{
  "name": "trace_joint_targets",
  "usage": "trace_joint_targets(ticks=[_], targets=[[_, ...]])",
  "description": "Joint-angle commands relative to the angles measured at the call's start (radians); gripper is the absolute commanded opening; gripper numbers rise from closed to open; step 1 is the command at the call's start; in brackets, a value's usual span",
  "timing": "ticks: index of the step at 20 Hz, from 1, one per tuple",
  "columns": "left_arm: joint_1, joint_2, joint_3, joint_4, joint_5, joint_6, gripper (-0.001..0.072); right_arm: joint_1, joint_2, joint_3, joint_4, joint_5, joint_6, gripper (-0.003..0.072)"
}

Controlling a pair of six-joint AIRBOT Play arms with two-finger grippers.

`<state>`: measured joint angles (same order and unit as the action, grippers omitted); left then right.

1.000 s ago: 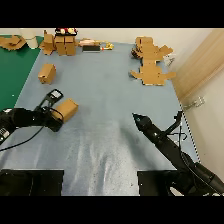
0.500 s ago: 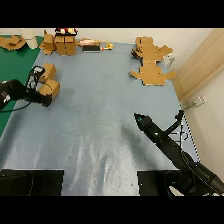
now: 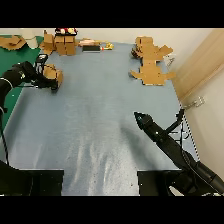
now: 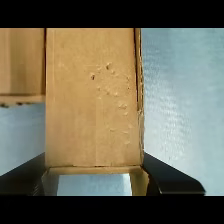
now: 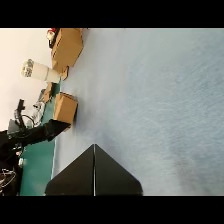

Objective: Fold the box.

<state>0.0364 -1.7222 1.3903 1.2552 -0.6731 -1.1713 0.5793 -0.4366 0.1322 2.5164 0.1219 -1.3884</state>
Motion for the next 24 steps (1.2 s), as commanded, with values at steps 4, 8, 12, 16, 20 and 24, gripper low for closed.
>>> trace_joint_targets(ticks=[4, 8, 12, 16, 20, 24], targets=[[0.002, -0.118, 0.13, -0.026, 0.015, -0.008, 0.0345, 0.0, -0.001, 0.024, -0.009, -0.008, 0.0, 0.0003], [0.003, -0.153, 0.208, -0.025, 0.012, -0.008, 0.0345, 0.0, -0.001, 0.024, -0.009, -0.008, 0.0, 0.0003], [0.002, -0.168, 0.227, -0.023, -0.003, -0.004, 0.0369, 0.0, 0.0, 0.024, -0.009, -0.01, 0.0, 0.0005], [0.003, -0.167, 0.228, -0.021, -0.019, 0.0, 0.0682, 0.0, 0.0, 0.024, -0.009, -0.01, 0.0, 0.0134], [0.015, -0.164, 0.263, -0.019, -0.103, -0.006, 0.0682, 0.0, 0.0, 0.024, -0.008, -0.011, 0.0, 0.0238], [0.071, -0.164, 0.338, -0.021, -0.265, -0.036, 0.0683, 0.0, -0.001, 0.024, -0.009, -0.011, 0.0, 0.0245]])
